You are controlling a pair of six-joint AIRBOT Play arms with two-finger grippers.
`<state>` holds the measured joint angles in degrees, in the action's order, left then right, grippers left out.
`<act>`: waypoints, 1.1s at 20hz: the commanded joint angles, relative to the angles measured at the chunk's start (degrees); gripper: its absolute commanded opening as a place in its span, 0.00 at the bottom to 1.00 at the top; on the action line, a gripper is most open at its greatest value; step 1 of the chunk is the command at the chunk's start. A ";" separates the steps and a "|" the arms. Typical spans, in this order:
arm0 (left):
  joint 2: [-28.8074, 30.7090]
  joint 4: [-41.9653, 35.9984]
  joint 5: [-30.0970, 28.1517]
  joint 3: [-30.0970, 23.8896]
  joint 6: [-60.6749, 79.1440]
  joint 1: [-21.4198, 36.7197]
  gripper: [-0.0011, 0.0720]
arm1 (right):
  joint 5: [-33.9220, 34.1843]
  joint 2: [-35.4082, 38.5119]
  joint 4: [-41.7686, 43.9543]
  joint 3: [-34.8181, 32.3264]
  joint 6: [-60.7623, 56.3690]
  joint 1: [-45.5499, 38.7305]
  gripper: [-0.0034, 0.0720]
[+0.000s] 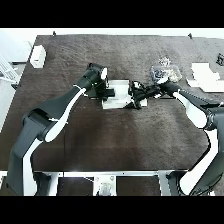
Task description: Fold the box and place the chain.
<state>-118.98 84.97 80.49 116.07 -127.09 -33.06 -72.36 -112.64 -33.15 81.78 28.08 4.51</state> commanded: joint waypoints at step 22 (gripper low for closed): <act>15.72 -24.13 5.18 -7.61 73.20 15.61 0.60 | 0.09 -0.02 0.04 0.00 -0.02 0.07 0.83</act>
<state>-103.83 73.17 88.62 112.44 -73.63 -22.20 -72.25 -112.64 -33.10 81.78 28.08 4.54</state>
